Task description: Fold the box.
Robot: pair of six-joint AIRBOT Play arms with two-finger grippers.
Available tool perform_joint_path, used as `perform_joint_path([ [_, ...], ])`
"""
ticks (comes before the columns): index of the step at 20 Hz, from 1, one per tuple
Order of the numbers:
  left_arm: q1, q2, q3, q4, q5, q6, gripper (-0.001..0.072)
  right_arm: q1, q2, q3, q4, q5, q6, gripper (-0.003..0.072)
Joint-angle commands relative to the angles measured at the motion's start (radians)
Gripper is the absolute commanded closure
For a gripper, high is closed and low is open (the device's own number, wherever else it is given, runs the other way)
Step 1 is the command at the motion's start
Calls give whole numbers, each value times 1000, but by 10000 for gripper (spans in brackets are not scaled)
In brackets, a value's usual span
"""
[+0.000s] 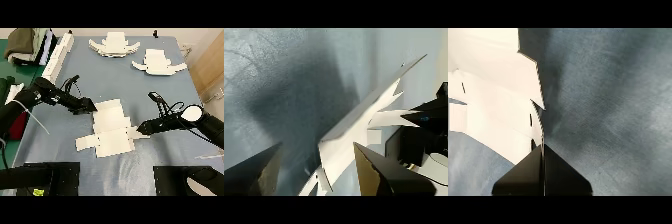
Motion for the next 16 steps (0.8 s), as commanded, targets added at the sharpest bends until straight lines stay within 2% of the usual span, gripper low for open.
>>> perform_joint_path([
  [1, -1, -130, 0, -180, -49, 196, 26, 6, 5, -1, -4, -9, 16, 682],
  [3, -14, -184, 5, -274, -117, 301, 43, 5, 5, -1, -4, -10, 16, 682],
  [4, -25, -208, 18, -278, -153, 336, 197, 5, 5, -1, -5, -10, 18, 682],
  [5, -38, -232, 35, -278, -186, 367, 307, 5, 5, -1, -5, -9, 24, 682],
  [9, -75, -295, 119, -270, -246, 373, 305, 5, 5, -1, -4, -8, 34, 682],
  [13, -79, -304, 128, -224, -305, 372, 307, 5, 5, -1, -4, -5, 34, 682],
  [14, -79, -304, 128, -201, -312, 363, 340, 6, 5, -1, -4, -5, 34, 682],
  [15, -79, -304, 128, -174, -314, 358, 475, 5, 5, -1, -4, -5, 34, 682],
  [16, -79, -304, 128, -153, -314, 359, 566, 5, 5, -1, -5, -5, 34, 682],
])
